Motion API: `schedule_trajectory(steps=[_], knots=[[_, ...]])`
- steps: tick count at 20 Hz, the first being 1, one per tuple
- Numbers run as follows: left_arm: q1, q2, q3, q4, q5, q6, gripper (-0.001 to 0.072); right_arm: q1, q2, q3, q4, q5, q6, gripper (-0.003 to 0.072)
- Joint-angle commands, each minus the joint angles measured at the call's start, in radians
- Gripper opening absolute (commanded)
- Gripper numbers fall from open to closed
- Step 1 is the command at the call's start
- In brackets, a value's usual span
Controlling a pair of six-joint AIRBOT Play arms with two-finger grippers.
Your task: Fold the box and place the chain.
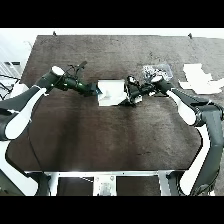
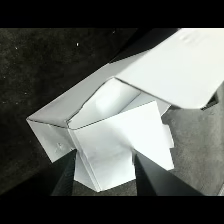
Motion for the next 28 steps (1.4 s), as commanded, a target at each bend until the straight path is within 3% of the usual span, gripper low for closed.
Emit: schedule_trajectory(steps=[1, 11, 17, 25, 28], knots=[[-0.034, 0.001, 0.04, 0.121, 0.007, -0.134, 0.0426, 0.0, 0.0, 0.0, 0.0, 0.0, 0.0, 0.0579], [-0.096, 0.001, 0.045, 0.255, 0.055, -0.369, 0.0426, 0.0, 0.0, 0.0, 0.0, 0.0, 0.0, 0.0579], [-0.142, 0.001, 0.103, 0.464, 0.022, -0.562, 0.0426, 0.0, 0.0, 0.0, 0.0, 0.0, 0.0, 0.0579], [-0.166, -0.001, 0.108, 0.514, 0.031, -0.669, 0.0426, 0.0, 0.0, 0.0, 0.0, 0.0, 0.0, 0.0579], [-0.182, -0.026, 0.188, 0.574, -0.035, -0.724, 0.0426, 0.0, 0.0, 0.0, 0.0, 0.0, 0.0, 0.0579]])
